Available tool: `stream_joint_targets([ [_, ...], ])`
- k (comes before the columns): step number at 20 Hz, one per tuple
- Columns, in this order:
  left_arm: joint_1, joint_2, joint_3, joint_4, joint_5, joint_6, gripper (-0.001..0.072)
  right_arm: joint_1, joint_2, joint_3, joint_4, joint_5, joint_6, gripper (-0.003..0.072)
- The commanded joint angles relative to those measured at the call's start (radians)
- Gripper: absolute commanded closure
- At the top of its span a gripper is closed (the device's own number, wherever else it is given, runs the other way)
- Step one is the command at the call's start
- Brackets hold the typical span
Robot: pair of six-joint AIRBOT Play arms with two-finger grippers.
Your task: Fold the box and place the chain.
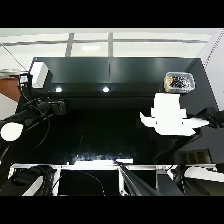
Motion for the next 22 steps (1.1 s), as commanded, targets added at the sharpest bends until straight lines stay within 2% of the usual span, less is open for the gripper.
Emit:
stream_joint_targets([
  [1, -0.001, -0.001, 0.000, -0.009, -0.005, 0.000, 0.0004, 0.047, -0.008, 0.004, -0.010, 0.013, 0.007, 0.0464],
  [2, -0.001, -0.001, 0.000, -0.010, -0.005, 0.000, 0.0004, 0.047, -0.008, 0.005, 0.006, 0.009, 0.007, 0.0495],
  [5, -0.001, -0.001, 0.000, -0.016, -0.006, 0.000, 0.0004, 0.047, -0.008, 0.006, 0.048, -0.046, -0.002, 0.0501],
  [6, -0.001, -0.001, 0.000, -0.016, -0.009, 0.000, 0.0004, 0.047, -0.008, 0.006, 0.063, -0.070, -0.011, 0.0652],
  [11, -0.001, -0.001, 0.000, -0.016, -0.017, 0.000, 0.0004, 0.065, 0.040, 0.003, 0.204, -0.132, -0.011, 0.0659],
  [14, -0.001, -0.001, 0.000, -0.035, -0.034, 0.003, 0.0004, 0.134, 0.146, -0.040, 0.250, -0.076, 0.011, 0.0660],
  [19, -0.002, -0.001, -0.001, -0.199, -0.089, 0.003, 0.0005, 0.341, 0.460, -0.332, 0.339, 0.167, 0.011, 0.0660],
  [22, -0.039, -0.001, -0.001, -0.250, -0.143, 0.003, 0.0005, 0.483, 0.642, -0.513, 0.396, 0.267, 0.014, 0.0660],
])
